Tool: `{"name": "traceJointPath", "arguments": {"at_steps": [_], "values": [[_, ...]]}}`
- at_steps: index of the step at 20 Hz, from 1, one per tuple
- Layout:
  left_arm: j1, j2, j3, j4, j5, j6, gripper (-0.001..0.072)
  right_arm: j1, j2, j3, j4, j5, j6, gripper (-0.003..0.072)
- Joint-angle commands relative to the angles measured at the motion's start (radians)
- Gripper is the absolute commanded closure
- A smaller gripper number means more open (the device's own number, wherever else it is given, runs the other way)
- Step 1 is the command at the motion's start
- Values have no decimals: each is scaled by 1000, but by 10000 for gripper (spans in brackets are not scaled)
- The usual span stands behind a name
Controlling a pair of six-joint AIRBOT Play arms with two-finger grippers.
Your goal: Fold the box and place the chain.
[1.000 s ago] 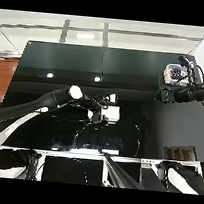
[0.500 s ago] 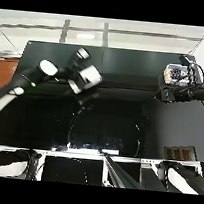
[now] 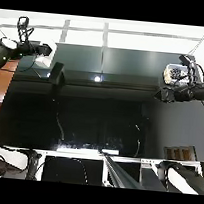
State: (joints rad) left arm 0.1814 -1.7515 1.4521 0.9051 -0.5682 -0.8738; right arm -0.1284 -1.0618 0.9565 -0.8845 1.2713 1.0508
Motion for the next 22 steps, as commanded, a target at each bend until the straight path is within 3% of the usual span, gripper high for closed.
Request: {"name": "traceJointPath", "arguments": {"at_steps": [1,4,10,15,16,17,18,22], "values": [[27,-59,81,156,-3,-117,471,0,0,1,36,-2,0,668],[34,-89,131,330,-34,-283,471,0,0,1,64,-14,0,668],[48,-117,185,488,-71,-382,472,0,0,1,64,-19,0,668],[56,-135,185,496,-74,-395,467,0,0,1,64,-19,0,668],[55,-137,185,496,-78,-394,360,0,0,1,64,-19,0,668],[53,-137,186,497,-76,-394,130,0,0,1,64,-19,0,668],[50,-137,189,497,-72,-394,-7,0,0,1,64,-19,0,668],[32,-136,294,498,-159,-394,-7,0,0,1,64,-8,0,668]]}}
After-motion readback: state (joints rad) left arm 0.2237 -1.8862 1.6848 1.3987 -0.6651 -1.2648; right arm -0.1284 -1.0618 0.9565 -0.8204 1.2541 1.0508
